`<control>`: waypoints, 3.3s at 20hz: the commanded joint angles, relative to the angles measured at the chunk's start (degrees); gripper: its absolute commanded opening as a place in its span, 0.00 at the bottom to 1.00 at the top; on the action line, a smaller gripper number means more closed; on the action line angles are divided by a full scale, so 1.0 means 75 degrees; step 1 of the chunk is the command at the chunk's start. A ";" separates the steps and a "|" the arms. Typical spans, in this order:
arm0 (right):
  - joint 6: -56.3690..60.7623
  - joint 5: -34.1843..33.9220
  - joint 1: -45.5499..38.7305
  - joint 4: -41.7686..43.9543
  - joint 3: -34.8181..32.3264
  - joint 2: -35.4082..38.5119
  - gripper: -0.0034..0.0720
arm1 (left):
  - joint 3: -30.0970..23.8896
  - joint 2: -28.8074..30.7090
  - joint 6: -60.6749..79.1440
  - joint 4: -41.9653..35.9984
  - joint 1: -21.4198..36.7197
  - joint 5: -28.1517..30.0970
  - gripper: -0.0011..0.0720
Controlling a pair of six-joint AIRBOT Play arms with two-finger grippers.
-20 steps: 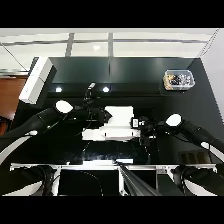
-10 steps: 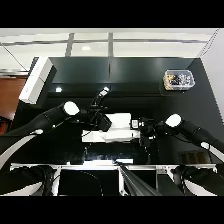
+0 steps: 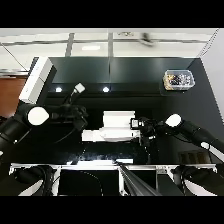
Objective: Fold the box and place the chain.
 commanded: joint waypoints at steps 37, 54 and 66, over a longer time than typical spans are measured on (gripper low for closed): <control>-0.0003 0.0000 0.0006 0.0003 0.0003 -0.0006 0.62 | -0.0807 -0.2174 0.7061 -0.4497 -0.1518 0.1154 0.31; -0.0003 -0.0006 0.0006 0.0003 0.0003 -0.0006 0.62 | -0.0825 -0.0303 -0.0597 -0.1329 0.1891 -0.0746 0.06; -0.0003 -0.0009 0.0006 0.0003 0.0003 -0.0006 0.62 | -0.2658 -0.1664 -0.1256 -0.5161 0.3923 -0.2221 0.06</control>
